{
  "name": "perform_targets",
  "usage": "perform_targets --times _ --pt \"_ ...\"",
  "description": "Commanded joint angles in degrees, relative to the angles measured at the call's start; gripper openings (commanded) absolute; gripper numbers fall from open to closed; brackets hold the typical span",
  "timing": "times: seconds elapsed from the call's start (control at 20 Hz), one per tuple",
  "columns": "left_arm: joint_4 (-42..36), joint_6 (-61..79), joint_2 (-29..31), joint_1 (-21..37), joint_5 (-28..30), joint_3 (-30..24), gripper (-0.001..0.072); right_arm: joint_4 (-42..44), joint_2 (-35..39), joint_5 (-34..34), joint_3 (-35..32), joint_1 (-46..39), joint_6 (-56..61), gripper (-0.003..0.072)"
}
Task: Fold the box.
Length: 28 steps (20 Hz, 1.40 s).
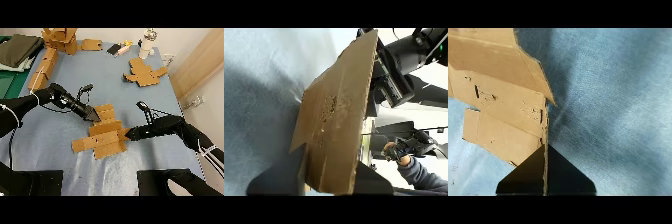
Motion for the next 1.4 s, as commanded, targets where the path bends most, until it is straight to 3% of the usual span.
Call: perform_targets --times 0.0,0.3,0.4,0.8,0.85,0.9,0.95,1.0,1.05,1.25,1.35 --pt "0.1 0.4 0.0 0.0 0.2 -0.2 0.0215 0.2 0.0 0.0 0.0 0.0 0.0 0.0002" --pt "0.2 0.4 -1.3 -1.1 0.7 -0.2 0.0213 0.2 0.0 0.0 0.0 0.0 0.0 0.0003" --pt "0.0 1.7 -1.7 -1.3 0.9 -0.2 0.0059 0.2 0.0 -0.1 0.0 0.0 0.0 0.0002" --pt "-0.8 2.5 -1.7 -1.3 1.9 -0.2 0.006 0.2 0.0 -0.2 0.0 0.0 0.0 0.0003" --pt "-0.8 3.0 -1.7 -1.3 1.9 -0.2 0.0012 0.2 0.0 -0.2 0.0 0.0 0.0 0.0003" --pt "-0.8 3.1 -1.7 -1.3 1.8 -0.2 0.0011 0.2 0.0 -0.2 0.0 0.0 0.0 0.0006" --pt "-0.4 3.2 -1.7 -1.3 1.8 -0.1 0.0011 0.2 0.0 -0.1 0.0 0.0 0.6 0.0043" --pt "-0.2 3.2 -1.7 -1.3 1.9 -0.1 0.001 0.1 0.0 0.3 0.1 0.0 1.9 0.0258" --pt "-0.2 3.1 -1.6 -1.3 1.8 0.0 0.0011 -0.6 0.0 0.4 0.7 -0.4 3.5 0.0411" --pt "0.4 8.1 2.8 -3.6 3.4 -0.1 0.001 -11.2 0.6 -1.6 9.6 -4.2 12.4 0.0411" --pt "2.0 11.0 6.7 -5.8 8.8 -1.2 0.001 -12.2 1.3 -5.7 15.0 -5.9 16.2 0.0409"
